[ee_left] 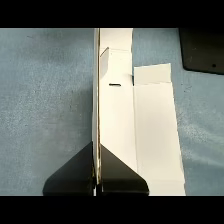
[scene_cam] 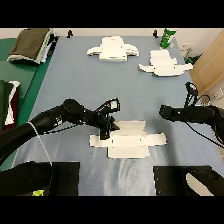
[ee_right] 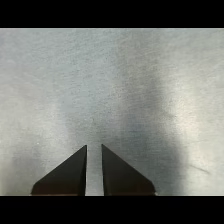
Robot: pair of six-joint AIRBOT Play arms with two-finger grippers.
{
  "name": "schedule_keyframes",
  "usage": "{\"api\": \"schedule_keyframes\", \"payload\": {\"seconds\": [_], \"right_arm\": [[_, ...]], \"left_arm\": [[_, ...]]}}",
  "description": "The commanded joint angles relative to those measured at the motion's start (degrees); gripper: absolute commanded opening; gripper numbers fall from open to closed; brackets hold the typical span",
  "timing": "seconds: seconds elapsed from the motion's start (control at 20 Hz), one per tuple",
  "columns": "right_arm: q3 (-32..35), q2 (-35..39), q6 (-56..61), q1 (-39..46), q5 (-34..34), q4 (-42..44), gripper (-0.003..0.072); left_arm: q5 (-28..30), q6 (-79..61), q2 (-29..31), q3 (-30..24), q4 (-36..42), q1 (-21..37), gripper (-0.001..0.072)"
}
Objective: Fold the box.
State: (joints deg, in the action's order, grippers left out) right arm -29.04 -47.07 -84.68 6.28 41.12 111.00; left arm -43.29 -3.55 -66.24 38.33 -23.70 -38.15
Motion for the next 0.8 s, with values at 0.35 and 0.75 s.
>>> {"api": "schedule_keyframes", "payload": {"seconds": [0.35, 0.75], "right_arm": [[0.02, -0.02, -0.42, 0.02, 0.07, 0.02, 0.0137], [0.02, -0.02, -0.42, 0.02, 0.44, 0.04, 0.0137]], "left_arm": [[-3.39, 2.12, -0.2, -0.68, -0.33, -0.13, 0.0013], [-3.23, 3.15, -0.2, -1.86, -0.33, -0.09, 0.0014]]}}
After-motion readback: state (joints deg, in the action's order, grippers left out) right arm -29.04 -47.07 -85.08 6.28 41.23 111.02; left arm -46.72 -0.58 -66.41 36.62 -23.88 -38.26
